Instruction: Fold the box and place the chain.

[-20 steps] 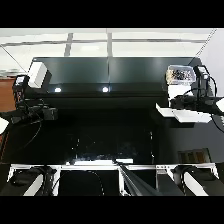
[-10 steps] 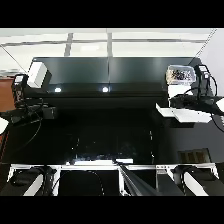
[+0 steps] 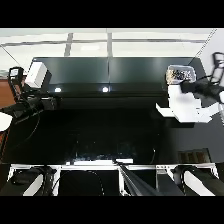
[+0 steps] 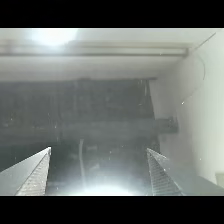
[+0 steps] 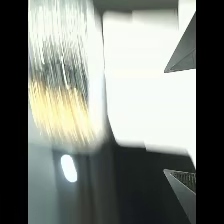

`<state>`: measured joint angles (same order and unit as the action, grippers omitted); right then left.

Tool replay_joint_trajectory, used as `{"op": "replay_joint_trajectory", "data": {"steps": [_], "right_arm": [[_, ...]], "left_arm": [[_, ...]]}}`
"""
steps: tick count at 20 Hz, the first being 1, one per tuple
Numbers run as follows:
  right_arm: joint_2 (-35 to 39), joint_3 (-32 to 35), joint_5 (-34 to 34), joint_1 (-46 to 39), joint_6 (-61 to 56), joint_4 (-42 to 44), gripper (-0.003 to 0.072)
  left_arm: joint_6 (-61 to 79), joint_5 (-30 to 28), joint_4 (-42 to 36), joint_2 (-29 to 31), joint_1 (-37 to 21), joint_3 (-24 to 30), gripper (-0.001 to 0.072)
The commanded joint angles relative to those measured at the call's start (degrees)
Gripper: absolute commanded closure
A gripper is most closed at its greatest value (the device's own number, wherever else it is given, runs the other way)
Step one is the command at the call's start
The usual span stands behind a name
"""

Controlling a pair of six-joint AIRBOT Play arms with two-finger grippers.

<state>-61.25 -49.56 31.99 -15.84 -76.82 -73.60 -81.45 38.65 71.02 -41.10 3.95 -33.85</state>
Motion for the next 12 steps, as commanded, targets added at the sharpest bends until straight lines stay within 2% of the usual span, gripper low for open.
{"op": "replay_joint_trajectory", "data": {"steps": [1, 2, 4, 5, 7, 8, 10, 12], "right_arm": [[-10.8, -11.8, 5.3, -16.0, -10.2, -12.0, -0.0023], [-14.9, -16.0, 10.1, -20.7, -8.7, -9.8, -0.0023], [-22.9, -23.2, 23.6, -26.9, 3.8, -1.5, -0.0023], [-26.8, -26.3, 30.9, -28.9, 8.9, 2.4, -0.0023], [-33.0, -30.9, 41.1, -30.0, 13.6, 3.9, -0.0023], [-35.0, -31.9, 43.8, -29.9, 16.2, 4.0, -0.0023], [-36.7, -32.2, 43.0, -28.5, 19.9, 4.0, -0.0021], [-37.0, -32.2, 42.1, -26.9, 22.8, 3.4, 0.0212]], "left_arm": [[0.0, 3.9, 0.1, -1.5, 0.0, 0.0, 0.0005], [0.0, 4.6, -0.1, -1.5, 0.1, 0.0, 0.0005], [0.0, 5.4, -0.6, -1.5, 0.1, 0.0, 0.0004], [0.0, 5.4, -0.9, -1.5, 0.1, 0.0, 0.0005], [0.0, 5.3, -1.6, -1.5, 0.1, 0.0, 0.0005], [0.0, 5.4, -2.0, -1.5, 0.1, 0.0, 0.0005], [0.0, 5.3, -3.0, -1.5, 0.1, 0.0, 0.0005], [0.0, 5.4, -3.2, -1.7, 0.1, 0.0, 0.0005]]}}
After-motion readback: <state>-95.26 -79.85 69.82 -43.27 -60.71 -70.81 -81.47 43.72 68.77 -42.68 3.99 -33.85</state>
